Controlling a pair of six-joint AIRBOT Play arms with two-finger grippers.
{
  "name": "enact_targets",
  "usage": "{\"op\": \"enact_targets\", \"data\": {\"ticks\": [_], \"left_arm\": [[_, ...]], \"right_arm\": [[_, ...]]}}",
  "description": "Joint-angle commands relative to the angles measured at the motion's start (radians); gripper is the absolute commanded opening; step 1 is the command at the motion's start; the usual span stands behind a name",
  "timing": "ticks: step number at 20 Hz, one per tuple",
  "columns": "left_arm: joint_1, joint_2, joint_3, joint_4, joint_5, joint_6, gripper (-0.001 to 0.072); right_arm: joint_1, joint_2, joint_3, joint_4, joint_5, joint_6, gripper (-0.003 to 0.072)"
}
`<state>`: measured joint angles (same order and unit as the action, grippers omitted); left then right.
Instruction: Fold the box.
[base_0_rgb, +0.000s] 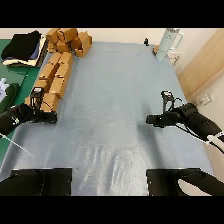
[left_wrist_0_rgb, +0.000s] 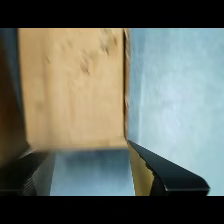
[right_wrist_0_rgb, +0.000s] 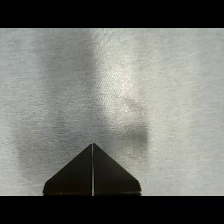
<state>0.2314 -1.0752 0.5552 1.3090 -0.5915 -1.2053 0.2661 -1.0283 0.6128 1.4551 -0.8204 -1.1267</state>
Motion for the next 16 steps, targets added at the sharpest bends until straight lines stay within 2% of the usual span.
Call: {"op": "enact_targets", "data": {"ticks": [1,3,5,6,7,8,10,12,16], "left_arm": [[0.001,0.076,0.093,0.018,-0.301,-0.031,0.0706],[0.001,0.135,0.176,0.023,-0.499,-0.079,0.0706],[0.0,0.183,0.262,0.016,-0.637,-0.126,0.0703],[-0.002,0.202,0.298,-0.018,-0.664,-0.17,0.0556],[-0.004,0.215,0.33,-0.089,-0.668,-0.172,0.0232],[-0.017,0.217,0.356,-0.158,-0.66,-0.145,0.0009],[-0.098,0.198,0.389,-0.265,-0.597,-0.12,0.0014],[-0.241,0.138,0.415,-0.282,-0.517,-0.12,0.0013],[-0.522,-0.08,0.476,-0.296,-0.361,-0.123,0.0013]], "right_arm": [[-0.001,-0.001,0.001,0.0,-0.002,-0.001,0.0006],[0.002,-0.001,0.001,0.003,-0.027,-0.001,0.0006],[0.002,-0.001,0.001,0.031,-0.052,-0.021,0.0006],[0.002,-0.001,0.001,0.064,-0.051,-0.063,0.0006],[0.002,-0.001,0.006,0.113,-0.047,-0.103,0.0006],[0.002,-0.004,0.018,0.164,-0.046,-0.137,0.0006],[0.002,-0.023,0.07,0.275,-0.048,-0.208,0.0006],[0.003,-0.064,0.156,0.35,-0.056,-0.242,0.0006],[0.03,-0.18,0.36,0.373,-0.1,-0.255,0.0006]]}}
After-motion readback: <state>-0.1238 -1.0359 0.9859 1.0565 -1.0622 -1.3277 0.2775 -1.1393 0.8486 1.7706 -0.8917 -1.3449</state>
